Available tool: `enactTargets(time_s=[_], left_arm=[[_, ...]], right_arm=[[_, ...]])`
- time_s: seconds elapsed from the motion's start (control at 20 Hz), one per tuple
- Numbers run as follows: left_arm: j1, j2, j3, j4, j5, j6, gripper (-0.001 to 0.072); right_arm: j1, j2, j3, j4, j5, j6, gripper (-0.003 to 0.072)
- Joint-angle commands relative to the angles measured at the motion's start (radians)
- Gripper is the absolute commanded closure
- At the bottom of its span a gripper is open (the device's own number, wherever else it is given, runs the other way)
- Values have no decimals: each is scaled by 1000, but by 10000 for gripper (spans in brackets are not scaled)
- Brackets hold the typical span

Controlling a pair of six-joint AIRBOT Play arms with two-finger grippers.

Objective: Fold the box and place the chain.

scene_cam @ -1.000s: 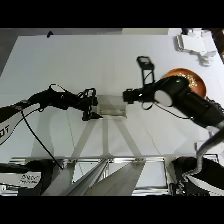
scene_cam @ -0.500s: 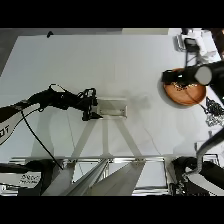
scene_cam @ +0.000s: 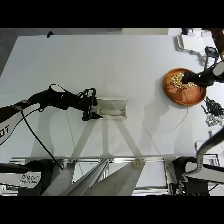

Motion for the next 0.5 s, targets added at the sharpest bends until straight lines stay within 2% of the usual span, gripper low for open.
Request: enactTargets(time_s=[0.0, 0.3, 0.4, 0.45], left_arm=[[0, -1, 0, 0, 0, 0, 335], [0, -1, 0, 0, 0, 0, 335], [0, -1, 0, 0, 0, 0, 335], [0, -1, 0, 0, 0, 0, 335]], right_arm=[[-25, -145, 104, 32, -26, -60, 1], [-25, -279, 151, 31, -13, -60, 3], [-25, -293, 151, 31, -10, -60, 38], [-25, -294, 151, 31, -10, -60, 105]])
